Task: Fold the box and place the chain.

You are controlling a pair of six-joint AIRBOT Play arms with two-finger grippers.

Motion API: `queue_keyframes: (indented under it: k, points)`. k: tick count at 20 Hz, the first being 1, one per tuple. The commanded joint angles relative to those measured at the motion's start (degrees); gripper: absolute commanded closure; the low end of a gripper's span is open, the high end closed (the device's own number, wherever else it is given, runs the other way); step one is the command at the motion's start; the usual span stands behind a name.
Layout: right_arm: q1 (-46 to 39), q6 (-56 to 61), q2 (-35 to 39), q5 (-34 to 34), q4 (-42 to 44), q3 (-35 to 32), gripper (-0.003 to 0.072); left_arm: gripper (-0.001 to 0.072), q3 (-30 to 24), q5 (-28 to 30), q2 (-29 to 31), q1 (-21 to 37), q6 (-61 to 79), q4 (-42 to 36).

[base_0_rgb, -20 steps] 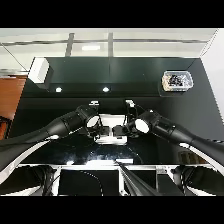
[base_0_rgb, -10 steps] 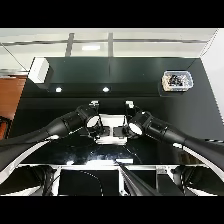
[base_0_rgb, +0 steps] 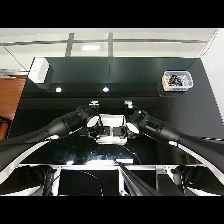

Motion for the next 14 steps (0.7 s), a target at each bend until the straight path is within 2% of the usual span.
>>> queue_keyframes:
  k: [1,2,6,7,8,9,14]
  points:
    - [0.07,-0.11,-0.20,0.04,-0.02,0.20,0.0637,0.0684,0.02,-0.04,-0.02,0.04,0.00,0.04]
    - [0.07,-0.35,-0.20,0.02,0.11,0.20,0.0676,0.0684,0.02,0.02,-0.02,0.04,0.00,0.04]
    - [0.07,-0.98,-0.20,0.35,0.20,0.20,0.0672,0.0684,0.02,0.04,-0.02,0.04,0.00,0.04]
    - [0.07,-0.98,-0.20,0.22,0.22,0.20,0.0563,0.0684,0.02,0.02,-0.02,0.04,0.00,0.04]
    - [0.07,-1.44,-0.20,0.00,0.63,0.20,0.0400,0.0684,0.02,0.04,-0.02,0.04,0.00,0.04]
    - [0.07,-3.69,-0.20,-0.15,1.75,0.20,0.0371,0.0684,0.02,0.04,-0.02,0.04,0.00,0.04]
    - [0.09,-4.02,-0.28,0.76,2.51,0.17,0.0384,0.0684,0.02,0.02,-0.02,0.04,0.00,0.04]
